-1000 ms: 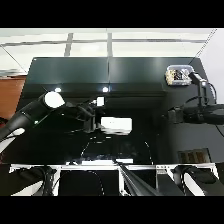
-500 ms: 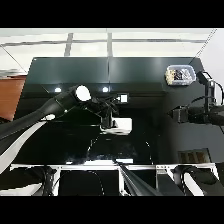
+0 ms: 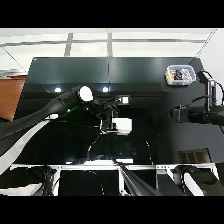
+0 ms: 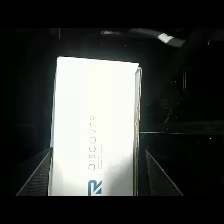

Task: Fold the box and place the chain.

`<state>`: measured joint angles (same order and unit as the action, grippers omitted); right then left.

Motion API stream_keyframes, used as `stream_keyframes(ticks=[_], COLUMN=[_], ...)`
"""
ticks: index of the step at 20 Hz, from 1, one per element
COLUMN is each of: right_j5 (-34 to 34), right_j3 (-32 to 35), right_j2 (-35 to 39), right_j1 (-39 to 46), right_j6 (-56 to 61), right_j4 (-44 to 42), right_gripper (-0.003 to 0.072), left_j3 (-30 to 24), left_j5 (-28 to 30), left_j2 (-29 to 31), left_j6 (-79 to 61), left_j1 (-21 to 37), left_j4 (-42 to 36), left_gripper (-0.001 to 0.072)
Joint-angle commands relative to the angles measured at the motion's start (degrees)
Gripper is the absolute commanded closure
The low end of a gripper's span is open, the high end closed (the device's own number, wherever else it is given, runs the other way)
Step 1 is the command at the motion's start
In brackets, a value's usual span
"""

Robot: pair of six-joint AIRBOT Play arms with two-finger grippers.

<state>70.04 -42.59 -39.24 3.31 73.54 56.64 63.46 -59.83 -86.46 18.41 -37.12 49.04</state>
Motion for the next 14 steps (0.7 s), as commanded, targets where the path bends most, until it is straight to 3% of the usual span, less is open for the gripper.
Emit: stream_keyframes(ticks=[1,6,12,13,14], right_j5=[-0.02,-0.04,-1.14,-1.14,-1.11], right_j3=[-0.04,-0.04,-0.04,-0.04,-0.04], right_j2=[0.04,0.04,0.04,0.04,0.04], right_j1=[0.02,0.02,0.02,0.02,0.02], right_j6=[0.02,0.02,0.39,0.46,0.46], right_j4=[-0.02,-0.02,-0.02,-0.04,-0.02], right_gripper=[0.0666,0.0666,0.0666,0.0666,0.0666], left_j3=[0.04,0.04,0.09,0.2,0.68], left_j5=[-0.85,0.46,10.6,10.25,8.98], left_j2=[-0.02,-0.04,-3.41,-3.58,-3.3], left_j6=[0.17,7.23,19.54,19.76,21.03], left_j1=[-0.35,-3.45,-7.96,-7.96,-7.5], left_j4=[0.37,8.76,15.19,15.23,15.69], left_gripper=[-0.0003,-0.0004,0.0002,0.0076,0.025])
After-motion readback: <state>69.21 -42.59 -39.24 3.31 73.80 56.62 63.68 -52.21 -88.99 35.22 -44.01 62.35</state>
